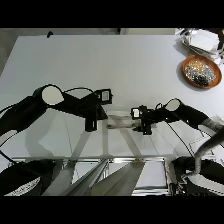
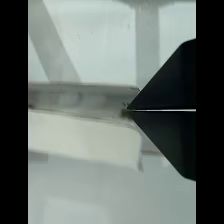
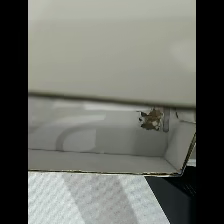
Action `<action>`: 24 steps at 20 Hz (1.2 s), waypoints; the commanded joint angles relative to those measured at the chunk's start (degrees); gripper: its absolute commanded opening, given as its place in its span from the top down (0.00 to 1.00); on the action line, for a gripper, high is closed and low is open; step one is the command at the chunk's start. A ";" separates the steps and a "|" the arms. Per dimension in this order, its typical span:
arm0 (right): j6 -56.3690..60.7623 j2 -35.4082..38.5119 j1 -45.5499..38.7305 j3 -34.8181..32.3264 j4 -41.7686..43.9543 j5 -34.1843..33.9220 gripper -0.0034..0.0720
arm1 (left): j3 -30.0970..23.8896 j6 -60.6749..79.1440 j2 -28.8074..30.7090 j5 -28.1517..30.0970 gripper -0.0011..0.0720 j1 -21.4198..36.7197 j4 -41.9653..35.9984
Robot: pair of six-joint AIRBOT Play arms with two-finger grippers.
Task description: Fold the box and place the chain.
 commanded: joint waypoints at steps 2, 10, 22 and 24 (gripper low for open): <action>0.00 0.00 0.02 -0.02 0.02 0.00 0.58 | 0.00 0.98 -5.42 6.23 0.98 -2.14 -7.96; 0.00 0.02 0.02 -0.02 0.02 0.00 0.58 | 0.00 -14.84 -13.25 29.92 0.98 -1.99 -9.18; 0.00 0.02 0.02 -0.02 0.02 0.00 0.58 | 0.00 -18.29 -12.92 20.28 0.98 -2.01 -7.74; 0.00 0.02 0.02 -0.02 0.02 0.00 0.58 | 0.00 -18.01 -10.80 20.06 0.98 -2.01 -7.72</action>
